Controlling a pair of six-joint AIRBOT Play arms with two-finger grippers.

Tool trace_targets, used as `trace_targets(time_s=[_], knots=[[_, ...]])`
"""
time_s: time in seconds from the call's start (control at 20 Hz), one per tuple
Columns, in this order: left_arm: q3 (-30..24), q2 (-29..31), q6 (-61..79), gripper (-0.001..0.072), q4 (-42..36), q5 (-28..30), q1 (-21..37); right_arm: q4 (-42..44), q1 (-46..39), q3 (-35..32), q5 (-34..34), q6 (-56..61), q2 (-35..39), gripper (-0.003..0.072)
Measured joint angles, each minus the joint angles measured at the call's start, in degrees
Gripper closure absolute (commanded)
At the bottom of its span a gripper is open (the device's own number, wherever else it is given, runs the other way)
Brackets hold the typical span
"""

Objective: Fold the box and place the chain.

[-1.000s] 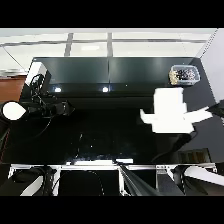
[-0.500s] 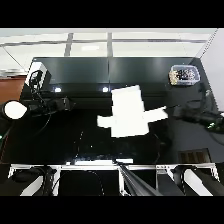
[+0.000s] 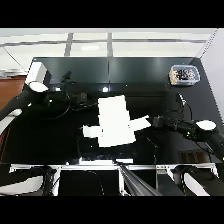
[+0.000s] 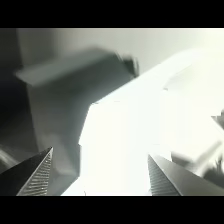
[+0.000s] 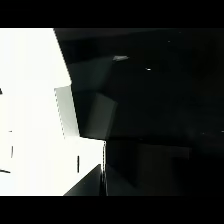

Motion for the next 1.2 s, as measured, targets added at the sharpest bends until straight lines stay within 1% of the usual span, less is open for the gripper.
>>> trace_targets(time_s=[0.1,0.25,0.4,0.5,0.55,0.6,0.65,0.7,0.75,0.8,0.85,0.9,1.15,1.2], knots=[[3.9,-4.9,-0.5,0.0014,1.6,-3.0,-1.6,0.6,0.5,-0.2,-0.5,0.1,0.1,0.0669],[8.3,-10.2,-2.1,0.0016,4.5,-6.7,-3.6,0.9,0.9,-0.3,-0.9,0.2,0.1,0.0669],[10.7,-13.6,-2.0,0.0018,5.6,-9.9,-5.2,1.0,1.0,-0.3,-1.0,0.2,0.1,0.0669],[11.3,-15.1,-0.3,0.0027,4.7,-11.3,-6.4,1.1,1.1,-0.3,-1.0,0.2,0.1,0.0669],[11.6,-15.9,1.3,0.0049,3.5,-12.5,-6.8,1.1,1.1,-0.3,-1.0,0.2,0.1,0.0669],[12.0,-16.7,2.5,0.0112,2.3,-13.1,-7.2,1.1,1.1,-0.3,-1.0,0.2,0.1,0.0669],[12.3,-17.5,3.5,0.0137,1.8,-13.9,-7.4,1.1,1.1,-0.3,-1.0,0.2,0.1,0.0669],[12.7,-18.2,4.3,0.0218,1.4,-14.4,-7.7,1.2,1.1,-0.3,-0.9,0.2,0.1,0.0669],[13.0,-18.8,4.9,0.0245,1.2,-15.7,-7.9,1.2,1.1,-0.3,-0.6,0.1,0.1,0.0669],[13.2,-19.2,5.4,0.0249,1.2,-16.2,-8.0,1.2,1.1,-0.3,-0.5,0.1,0.1,0.0669],[13.5,-19.5,5.8,0.0291,1.4,-16.6,-8.2,1.2,1.1,-0.3,-0.5,0.1,0.1,0.0669],[13.7,-19.8,6.1,0.0353,1.7,-16.9,-8.2,1.2,1.1,-0.3,-0.4,0.1,0.1,0.0669],[14.2,-20.3,8.8,0.0361,2.6,-18.9,-8.7,1.1,1.1,-0.3,-0.3,0.1,0.1,0.0669],[14.2,-20.3,9.3,0.0401,2.8,-19.5,-8.9,1.1,1.1,-0.3,-0.2,0.1,0.1,0.0669]])
